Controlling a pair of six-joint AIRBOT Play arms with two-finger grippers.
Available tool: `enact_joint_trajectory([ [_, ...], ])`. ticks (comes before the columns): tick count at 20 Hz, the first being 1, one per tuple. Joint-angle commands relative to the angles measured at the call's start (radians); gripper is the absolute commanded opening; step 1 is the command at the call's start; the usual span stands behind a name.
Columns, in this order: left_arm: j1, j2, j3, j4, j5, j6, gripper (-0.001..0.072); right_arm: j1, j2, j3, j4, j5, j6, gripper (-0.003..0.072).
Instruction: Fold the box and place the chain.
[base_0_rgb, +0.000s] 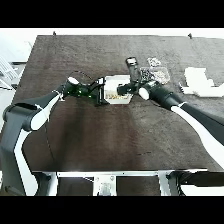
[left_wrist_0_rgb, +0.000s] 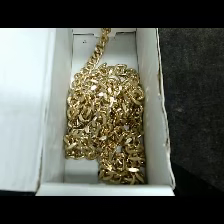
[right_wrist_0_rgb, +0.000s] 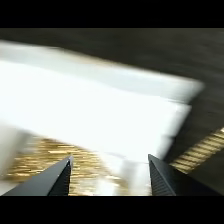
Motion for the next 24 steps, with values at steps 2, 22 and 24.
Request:
enact_joint_trajectory([
  [2, 0.000, 0.000, 0.000, 0.000, 0.000, 0.000, 0.0620, -0.200, -0.012, -0.019, 0.053, -0.035, 0.001, 0.0551],
  [22, 0.000, 0.000, 0.000, 0.000, 0.002, 0.000, 0.0620, -0.344, -0.107, 0.184, 0.826, -0.029, -0.879, 0.0006],
  [24, 0.000, 0.000, 0.000, 0.000, 0.001, 0.000, 0.0620, -0.306, 0.080, 0.185, 0.592, -0.033, -0.701, 0.0005],
])
